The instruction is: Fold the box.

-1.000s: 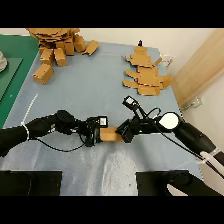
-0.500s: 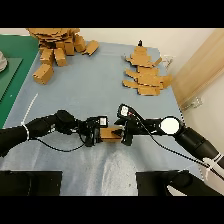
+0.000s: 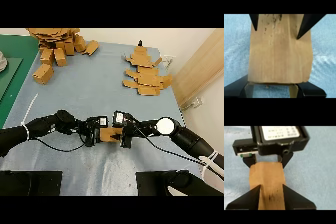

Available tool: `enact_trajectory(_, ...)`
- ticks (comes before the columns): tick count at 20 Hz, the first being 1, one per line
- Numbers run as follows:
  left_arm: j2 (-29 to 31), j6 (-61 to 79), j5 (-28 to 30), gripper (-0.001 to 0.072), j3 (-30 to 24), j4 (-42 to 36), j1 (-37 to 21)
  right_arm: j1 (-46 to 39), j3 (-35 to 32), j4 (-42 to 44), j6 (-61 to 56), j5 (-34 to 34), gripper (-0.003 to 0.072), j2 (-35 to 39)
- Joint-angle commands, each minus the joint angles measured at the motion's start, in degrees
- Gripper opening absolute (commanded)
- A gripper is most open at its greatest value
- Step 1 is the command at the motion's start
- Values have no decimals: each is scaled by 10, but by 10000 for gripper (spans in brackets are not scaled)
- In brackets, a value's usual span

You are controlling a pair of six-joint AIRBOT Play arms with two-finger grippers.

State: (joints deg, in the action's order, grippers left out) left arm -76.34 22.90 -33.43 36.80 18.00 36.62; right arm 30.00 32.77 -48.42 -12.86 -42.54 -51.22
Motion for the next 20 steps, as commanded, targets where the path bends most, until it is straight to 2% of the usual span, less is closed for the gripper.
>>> enact_trajectory(1, 0, 0, 0, 461, 0, 0, 0, 1, 0, -7, 26, 10, 437, -28)
enact_trajectory(6, 0, 0, 0, 461, 0, 0, 0, 12, 0, -29, 29, -14, 462, -19)
enact_trajectory(12, 0, 0, 0, 461, 0, 0, 0, 13, 0, -67, 33, -9, 462, -20)
enact_trajectory(15, 0, 0, 0, 462, 0, 0, 0, 40, 0, -133, 35, 9, 452, -20)
enact_trajectory(17, 0, 0, 0, 461, 0, 0, 0, 54, 0, -150, 17, 21, 365, -20)
enact_trajectory(19, 0, 0, 0, 461, 0, 0, 0, 62, 1, -169, 8, 25, 330, -19)
enact_trajectory(20, 0, 0, 0, 461, 0, 0, 0, 62, 3, -170, 1, 25, 282, -17)
